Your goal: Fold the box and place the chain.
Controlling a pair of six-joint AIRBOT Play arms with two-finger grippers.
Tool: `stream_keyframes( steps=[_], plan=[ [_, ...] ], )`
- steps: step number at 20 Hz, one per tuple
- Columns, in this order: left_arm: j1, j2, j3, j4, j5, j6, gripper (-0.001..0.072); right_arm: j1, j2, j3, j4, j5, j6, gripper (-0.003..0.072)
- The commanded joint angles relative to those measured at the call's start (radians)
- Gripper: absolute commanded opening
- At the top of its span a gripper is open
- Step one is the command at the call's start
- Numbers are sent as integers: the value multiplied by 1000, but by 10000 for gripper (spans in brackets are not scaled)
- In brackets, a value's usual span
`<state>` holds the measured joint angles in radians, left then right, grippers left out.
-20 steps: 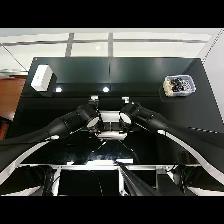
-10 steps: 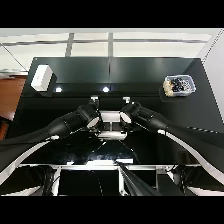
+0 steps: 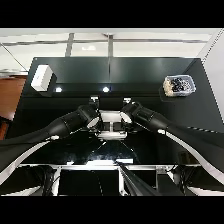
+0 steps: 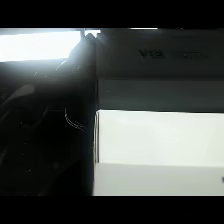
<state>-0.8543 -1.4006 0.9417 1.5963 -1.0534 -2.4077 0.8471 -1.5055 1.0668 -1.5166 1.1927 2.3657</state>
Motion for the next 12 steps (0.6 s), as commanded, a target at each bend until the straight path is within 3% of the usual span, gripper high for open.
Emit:
stream_keyframes(
  steps=[1,12],
  plan=[
    [1,0,0,0,1,-2,31,1,1,1,24,-1,-14,339],
    [1,0,0,0,-2,-1,31,1,1,41,-15,29,-18,338]
  ],
)
